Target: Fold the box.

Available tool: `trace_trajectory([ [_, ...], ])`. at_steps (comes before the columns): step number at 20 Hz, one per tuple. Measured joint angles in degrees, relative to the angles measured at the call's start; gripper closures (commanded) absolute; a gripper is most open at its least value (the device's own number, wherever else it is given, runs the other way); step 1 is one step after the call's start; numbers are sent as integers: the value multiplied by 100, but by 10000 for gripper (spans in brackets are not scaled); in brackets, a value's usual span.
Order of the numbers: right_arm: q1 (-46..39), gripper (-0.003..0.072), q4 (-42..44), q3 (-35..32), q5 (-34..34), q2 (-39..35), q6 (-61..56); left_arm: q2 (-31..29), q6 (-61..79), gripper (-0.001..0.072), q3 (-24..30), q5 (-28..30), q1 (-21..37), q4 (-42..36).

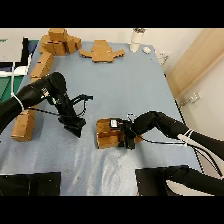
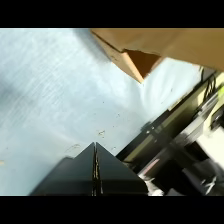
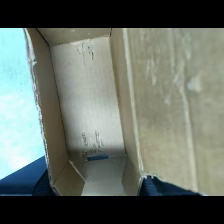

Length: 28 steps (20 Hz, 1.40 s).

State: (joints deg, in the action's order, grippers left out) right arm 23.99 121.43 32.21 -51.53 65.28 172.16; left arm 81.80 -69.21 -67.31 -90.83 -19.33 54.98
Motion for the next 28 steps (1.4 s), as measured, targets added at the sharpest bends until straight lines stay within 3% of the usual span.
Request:
trace_trajectory([
  [4,0,95,2,0,0,0,0,-387,1364,703,273,74,184,-247],
  [8,0,95,2,0,2,0,0,-1443,2343,696,1322,835,509,-409],
  [9,0,95,2,0,2,0,0,-1781,2734,618,1703,1220,553,-503],
  [10,0,95,2,0,0,0,0,-2103,3165,252,2083,1620,562,-640],
  [11,0,95,2,0,2,0,0,-2352,3563,11,2433,2006,518,-780],
  [15,0,95,2,0,2,0,-2,-2822,5193,11,3593,3418,33,-1744],
  [19,0,95,2,0,2,0,0,-2590,6212,11,4059,4822,-581,-2319],
  [23,0,95,0,0,2,0,0,-2105,6832,11,4103,5495,-911,-2645],
  [28,0,95,2,0,2,0,0,-1720,7401,10,4015,5788,-1049,-3080],
])
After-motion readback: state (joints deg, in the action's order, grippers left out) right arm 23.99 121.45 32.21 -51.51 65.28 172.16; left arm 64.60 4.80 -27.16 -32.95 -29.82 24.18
